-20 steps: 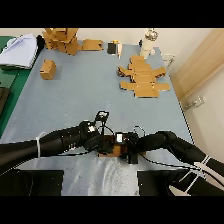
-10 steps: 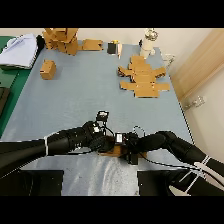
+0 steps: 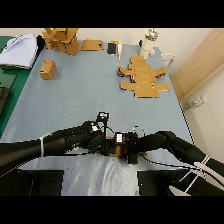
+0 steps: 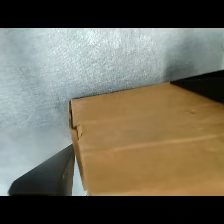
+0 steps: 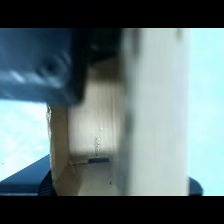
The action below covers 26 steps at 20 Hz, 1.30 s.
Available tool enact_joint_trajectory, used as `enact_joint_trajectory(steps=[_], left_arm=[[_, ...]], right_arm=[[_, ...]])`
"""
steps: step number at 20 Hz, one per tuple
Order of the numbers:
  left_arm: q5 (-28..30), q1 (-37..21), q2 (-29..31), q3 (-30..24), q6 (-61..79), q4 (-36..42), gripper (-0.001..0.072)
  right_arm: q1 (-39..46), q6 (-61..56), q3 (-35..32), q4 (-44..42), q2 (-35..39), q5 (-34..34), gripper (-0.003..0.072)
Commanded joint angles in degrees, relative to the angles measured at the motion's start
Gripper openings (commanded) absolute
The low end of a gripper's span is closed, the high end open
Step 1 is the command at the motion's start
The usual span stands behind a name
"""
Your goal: Fold the box.
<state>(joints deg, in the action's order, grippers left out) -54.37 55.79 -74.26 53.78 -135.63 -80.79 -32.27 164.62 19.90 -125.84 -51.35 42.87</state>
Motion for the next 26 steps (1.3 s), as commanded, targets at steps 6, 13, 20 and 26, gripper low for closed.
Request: enact_joint_trajectory(steps=[6,13,20,26], left_arm=[[-8.63,-0.90,7.63,0.09,1.25,-0.37,0.0432],[-12.79,-0.90,13.27,0.09,1.42,-1.77,0.0236],[-16.52,-10.08,16.98,-5.66,32.63,6.08,0.0012],[-11.98,-34.03,15.98,-13.90,100.80,34.64,0.0013]], right_arm=[[0.00,-0.04,0.02,0.09,0.00,0.24,0.0514],[0.00,-0.04,0.02,0.09,0.00,0.24,0.0514],[0.00,-0.04,0.02,0.09,0.00,0.26,0.0514],[0.00,-0.04,0.02,0.09,-0.02,0.24,0.0514]])
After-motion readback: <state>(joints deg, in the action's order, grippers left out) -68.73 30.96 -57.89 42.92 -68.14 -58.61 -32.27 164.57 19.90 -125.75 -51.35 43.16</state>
